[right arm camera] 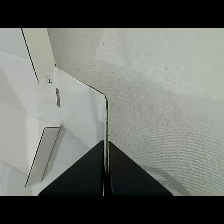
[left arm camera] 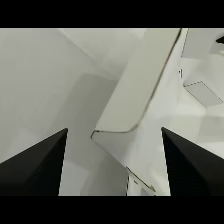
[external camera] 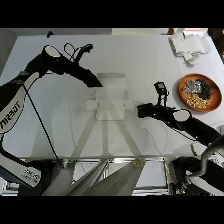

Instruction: Fold the box and place the chain.

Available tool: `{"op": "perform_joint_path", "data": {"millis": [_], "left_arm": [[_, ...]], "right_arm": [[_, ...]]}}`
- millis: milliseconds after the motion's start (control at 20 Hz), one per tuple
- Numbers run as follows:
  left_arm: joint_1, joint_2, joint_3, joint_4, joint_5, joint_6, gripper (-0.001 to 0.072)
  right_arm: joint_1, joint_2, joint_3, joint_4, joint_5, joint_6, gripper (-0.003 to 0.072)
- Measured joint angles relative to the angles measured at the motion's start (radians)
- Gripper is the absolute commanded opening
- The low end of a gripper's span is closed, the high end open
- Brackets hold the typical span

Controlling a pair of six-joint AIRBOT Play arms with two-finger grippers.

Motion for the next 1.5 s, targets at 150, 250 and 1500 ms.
{"op": "perform_joint_path", "data": {"millis": [150,250,1500], "left_arm": [[-0.008,-0.017,0.008,-0.008,-0.034,0.016,0.0649],[-0.016,-0.022,0.011,-0.013,-0.063,0.026,0.0647],[-0.072,-0.047,0.012,-0.011,-0.11,0.291,0.001]], "right_arm": [[0.0,0.0,0.0,0.0,0.0,0.0,0.0011],[0.0,0.0,0.0,0.0,0.0,0.0,0.0011],[0.0,0.0,0.0,0.0,-0.002,0.0,0.0011]]}}
